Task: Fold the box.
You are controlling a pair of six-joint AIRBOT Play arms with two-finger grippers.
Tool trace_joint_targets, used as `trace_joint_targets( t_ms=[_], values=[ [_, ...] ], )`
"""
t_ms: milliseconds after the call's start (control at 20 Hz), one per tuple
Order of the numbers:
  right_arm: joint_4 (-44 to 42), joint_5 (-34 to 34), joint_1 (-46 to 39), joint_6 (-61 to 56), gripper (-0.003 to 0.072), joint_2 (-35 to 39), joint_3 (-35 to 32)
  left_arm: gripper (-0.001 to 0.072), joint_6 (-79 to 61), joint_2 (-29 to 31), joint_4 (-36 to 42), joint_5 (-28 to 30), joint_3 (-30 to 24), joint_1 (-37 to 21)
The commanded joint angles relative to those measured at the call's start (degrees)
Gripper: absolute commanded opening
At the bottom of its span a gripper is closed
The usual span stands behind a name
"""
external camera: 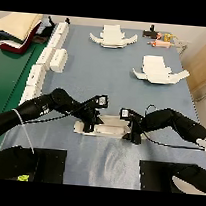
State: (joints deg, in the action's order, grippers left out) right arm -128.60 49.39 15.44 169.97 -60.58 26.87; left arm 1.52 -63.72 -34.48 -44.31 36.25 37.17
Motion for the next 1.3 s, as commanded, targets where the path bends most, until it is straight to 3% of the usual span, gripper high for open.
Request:
trace_joint_targets(
  t_ms=[0,550,600,650,700,900,1000,1250],
  values=[
    [0.2,0.7,0.0,0.3,0.0479,0.1,-0.2,0.0014,0.0,0.0,0.0,0.0,0.1,0.0],
    [0.2,-1.9,0.0,0.3,0.0487,1.7,-0.2,0.0014,0.0,0.0,0.0,0.0,0.1,0.0],
    [0.2,-2.7,0.0,0.3,0.0495,1.7,-0.2,0.0014,0.0,0.0,0.0,0.0,0.1,0.0],
    [0.2,-3.4,0.0,0.2,0.0583,1.7,-0.2,0.0014,0.0,0.0,0.0,0.0,0.1,0.0],
    [0.2,-3.9,0.0,0.3,0.0599,1.7,-0.2,0.0014,0.0,0.0,0.0,0.0,0.1,0.0],
    [0.2,-3.9,0.0,1.2,0.0599,1.7,-0.2,0.0014,0.0,0.0,0.0,0.0,0.1,0.0],
    [0.7,-4.2,0.0,2.0,0.0661,1.7,-0.1,0.0014,0.0,0.0,0.0,0.0,0.1,0.0],
    [1.3,-2.6,0.0,2.0,0.0666,1.7,-0.1,0.0014,0.0,0.0,0.0,0.0,0.1,0.0]
  ],
)
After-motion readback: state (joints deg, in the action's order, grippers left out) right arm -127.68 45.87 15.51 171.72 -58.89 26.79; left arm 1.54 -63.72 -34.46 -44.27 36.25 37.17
